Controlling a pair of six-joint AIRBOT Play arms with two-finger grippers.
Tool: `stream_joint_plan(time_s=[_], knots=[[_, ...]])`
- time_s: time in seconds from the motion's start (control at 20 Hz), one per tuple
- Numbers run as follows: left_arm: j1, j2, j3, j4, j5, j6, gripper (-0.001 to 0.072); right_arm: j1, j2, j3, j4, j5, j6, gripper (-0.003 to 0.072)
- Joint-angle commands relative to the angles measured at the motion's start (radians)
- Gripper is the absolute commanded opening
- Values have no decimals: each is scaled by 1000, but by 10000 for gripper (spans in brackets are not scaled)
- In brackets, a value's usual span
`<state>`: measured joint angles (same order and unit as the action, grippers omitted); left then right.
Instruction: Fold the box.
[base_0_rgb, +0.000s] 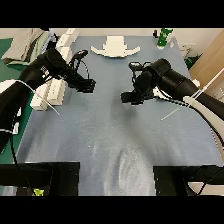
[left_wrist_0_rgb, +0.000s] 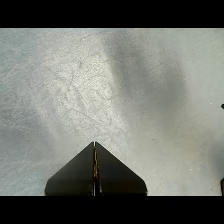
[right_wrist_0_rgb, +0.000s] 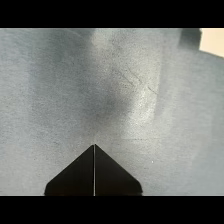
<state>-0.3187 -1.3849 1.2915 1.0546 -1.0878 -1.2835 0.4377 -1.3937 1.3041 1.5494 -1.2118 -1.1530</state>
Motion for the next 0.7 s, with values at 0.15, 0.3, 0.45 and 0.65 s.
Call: stream_joint_plan(time_s=[0.15, 0.3, 0.45, 0.65], knots=[[0, 0, 1, 0, 0, 0, 15, 0, 0, 1, 0, 0, 0, 6], [0, 0, 1, 0, 0, 0, 15, 0, 0, 1, 0, 0, 0, 6], [0, 0, 1, 0, 0, 0, 15, 0, 0, 1, 0, 0, 0, 6], [0, 0, 1, 0, 1, 0, 14, 0, -1, 1, 7, 11, 8, 6]])
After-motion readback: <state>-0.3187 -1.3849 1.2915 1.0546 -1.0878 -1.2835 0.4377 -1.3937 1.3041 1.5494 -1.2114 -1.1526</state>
